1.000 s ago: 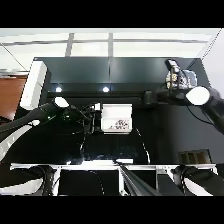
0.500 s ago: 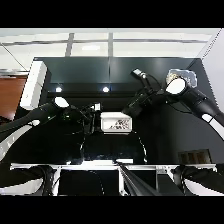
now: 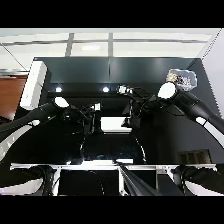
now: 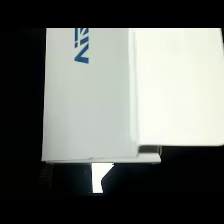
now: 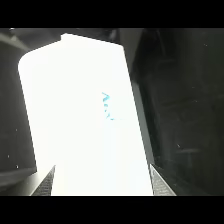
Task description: Fold the box and place the chain.
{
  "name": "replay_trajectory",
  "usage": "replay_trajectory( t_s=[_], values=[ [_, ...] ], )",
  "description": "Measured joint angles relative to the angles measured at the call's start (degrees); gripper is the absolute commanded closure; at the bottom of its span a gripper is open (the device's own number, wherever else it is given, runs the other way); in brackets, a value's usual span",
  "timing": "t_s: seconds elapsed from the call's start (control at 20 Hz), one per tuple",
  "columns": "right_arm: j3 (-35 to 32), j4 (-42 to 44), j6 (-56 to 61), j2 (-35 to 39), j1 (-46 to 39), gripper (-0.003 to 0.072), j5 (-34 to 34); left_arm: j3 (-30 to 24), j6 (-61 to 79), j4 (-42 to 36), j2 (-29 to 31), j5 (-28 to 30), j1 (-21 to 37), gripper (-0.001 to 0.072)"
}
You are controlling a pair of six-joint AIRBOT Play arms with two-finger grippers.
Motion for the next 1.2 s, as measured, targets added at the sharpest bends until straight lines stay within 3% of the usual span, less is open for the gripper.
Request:
replay_trajectory(
  t_s=[0.2,0.45,0.55,0.6,1.1,1.2],
  values=[
    [-0.07,-0.76,-1.84,1.22,-0.09,-0.0019,1.11,0.0,0.0,0.0,0.0,-0.09,0.0,0.0358],
    [-1.27,-1.6,-5.29,0.15,0.35,-0.0018,-3.56,0.0,-0.02,0.0,0.0,-0.15,0.0,0.0358],
    [-1.51,-1.6,-5.97,-0.2,0.63,0.0175,-4.76,0.0,-0.02,0.0,0.0,-0.17,-0.02,0.0358],
    [-1.55,-1.64,-6.08,-0.31,0.7,0.0215,-5.11,0.0,-0.02,0.0,0.0,-0.17,-0.04,0.0358],
    [-1.27,-2.19,-1.6,0.7,1.66,0.0217,-2.99,0.0,0.0,0.02,0.0,-0.07,-0.59,0.0358],
    [-1.27,-2.71,-0.85,0.72,1.79,0.0323,-2.16,0.0,0.0,0.02,0.0,-0.07,-0.59,0.0358]
  ],
)
